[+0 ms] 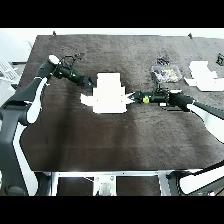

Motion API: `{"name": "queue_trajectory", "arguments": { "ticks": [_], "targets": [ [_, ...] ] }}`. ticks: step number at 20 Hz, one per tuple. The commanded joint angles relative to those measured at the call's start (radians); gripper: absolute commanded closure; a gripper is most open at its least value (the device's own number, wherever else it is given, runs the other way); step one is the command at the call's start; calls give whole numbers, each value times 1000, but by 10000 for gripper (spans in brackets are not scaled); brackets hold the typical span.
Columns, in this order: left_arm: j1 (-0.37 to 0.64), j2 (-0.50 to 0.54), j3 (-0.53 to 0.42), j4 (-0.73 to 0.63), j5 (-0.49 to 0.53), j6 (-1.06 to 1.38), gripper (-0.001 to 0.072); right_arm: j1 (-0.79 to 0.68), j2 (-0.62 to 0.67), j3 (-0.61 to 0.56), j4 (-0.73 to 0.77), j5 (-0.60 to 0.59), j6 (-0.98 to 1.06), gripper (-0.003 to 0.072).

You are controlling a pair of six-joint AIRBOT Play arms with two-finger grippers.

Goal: Fold the box and place the chain.

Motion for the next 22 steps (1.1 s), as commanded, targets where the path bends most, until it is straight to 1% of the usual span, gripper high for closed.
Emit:
{"name": "queue_trajectory", "arguments": {
  "ticks": [1, 4, 5, 11, 17, 22],
  "targets": [
    [-8, -19, 5, -46, 33, 32, 197, 0, 0, 1, 0, 1, 0, 669],
    [-8, -32, 5, -87, 21, 44, 197, 1, 0, 1, 0, 1, 0, 669],
    [-8, -39, 5, -93, 19, 48, 225, 1, 0, 1, 0, 1, 0, 669],
    [-10, -63, 5, -151, 2, 71, 225, 1, 0, 1, 0, 1, 0, 669],
    [-44, -80, 5, -153, -5, 104, 225, 1, 0, 1, 0, 1, 0, 669],
    [-45, -81, 5, -153, 9, 108, 227, 1, 0, 1, 0, 1, -3, 668]
  ]
}}
